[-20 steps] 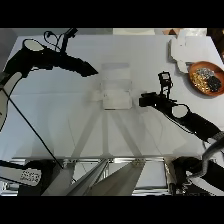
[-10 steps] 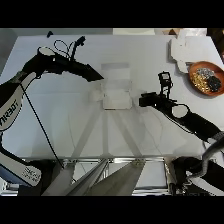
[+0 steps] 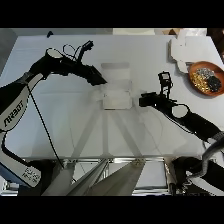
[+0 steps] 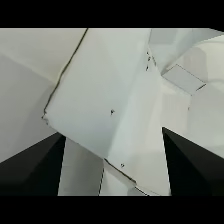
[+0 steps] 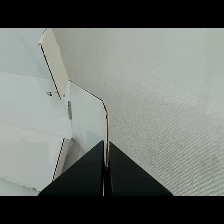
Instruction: Fold the box and place the chain.
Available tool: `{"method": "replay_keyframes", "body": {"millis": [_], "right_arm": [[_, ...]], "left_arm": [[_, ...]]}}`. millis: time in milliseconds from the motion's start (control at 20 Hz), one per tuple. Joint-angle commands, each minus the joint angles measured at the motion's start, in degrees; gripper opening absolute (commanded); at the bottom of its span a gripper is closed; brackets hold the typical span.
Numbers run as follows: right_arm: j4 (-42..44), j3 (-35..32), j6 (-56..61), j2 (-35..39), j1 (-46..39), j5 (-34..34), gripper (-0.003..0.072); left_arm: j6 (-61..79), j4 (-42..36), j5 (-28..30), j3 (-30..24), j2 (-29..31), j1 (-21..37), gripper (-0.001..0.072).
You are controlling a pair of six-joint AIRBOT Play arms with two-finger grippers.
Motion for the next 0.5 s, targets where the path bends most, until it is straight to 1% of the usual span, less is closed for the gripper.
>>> {"method": "replay_keyframes", "body": {"millis": [0,100,450], "right_arm": [[0.0,0.0,0.0,0.0,0.0,0.0,0.001],[0.0,0.0,0.0,0.0,0.0,0.0,0.001],[0.0,0.0,0.0,0.0,0.0,0.0,0.001]], "left_arm": [[1.0,3.2,4.9,0.1,-0.1,-1.6,0.0646],[1.0,3.8,6.2,0.1,-0.2,-1.9,0.0645],[0.5,3.5,7.6,0.1,-2.1,-2.0,0.0616]]}}
